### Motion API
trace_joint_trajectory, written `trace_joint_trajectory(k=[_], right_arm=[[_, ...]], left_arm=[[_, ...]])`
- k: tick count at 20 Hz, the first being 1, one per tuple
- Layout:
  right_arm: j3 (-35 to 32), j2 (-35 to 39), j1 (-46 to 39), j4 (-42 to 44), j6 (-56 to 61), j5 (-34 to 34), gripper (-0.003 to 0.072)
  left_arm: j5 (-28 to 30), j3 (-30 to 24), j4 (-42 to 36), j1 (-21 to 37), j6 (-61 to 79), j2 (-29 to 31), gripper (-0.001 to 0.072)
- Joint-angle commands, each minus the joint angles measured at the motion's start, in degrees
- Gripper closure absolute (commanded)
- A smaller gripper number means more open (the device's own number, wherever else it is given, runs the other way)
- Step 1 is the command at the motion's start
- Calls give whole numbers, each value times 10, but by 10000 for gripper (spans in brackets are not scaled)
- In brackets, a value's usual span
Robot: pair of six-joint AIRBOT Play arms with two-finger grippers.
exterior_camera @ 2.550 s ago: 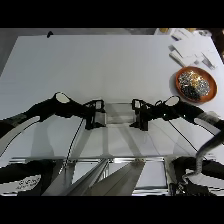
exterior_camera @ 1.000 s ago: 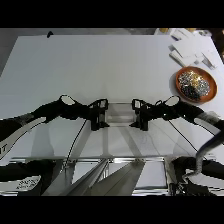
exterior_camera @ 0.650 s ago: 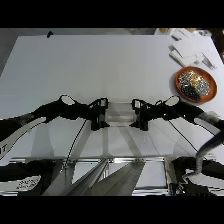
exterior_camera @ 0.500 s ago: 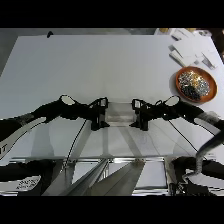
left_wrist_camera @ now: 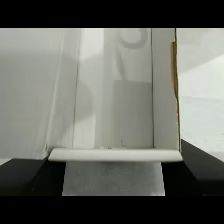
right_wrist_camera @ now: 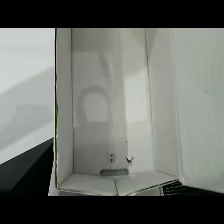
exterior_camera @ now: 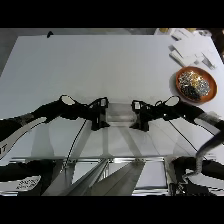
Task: Fold the box and place the chain.
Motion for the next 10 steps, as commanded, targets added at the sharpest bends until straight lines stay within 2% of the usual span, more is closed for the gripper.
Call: trace_joint_trajectory(k=[1,6,10], right_arm=[[1,28,-1,-53,14,3,-8],[1,113,-16,-115,80,-21,-8],[1,185,-61,-129,117,4,3]], left_arm=[[0,0,3,0,3,0,603],[0,0,3,0,3,0,603],[0,0,3,0,3,0,603]])
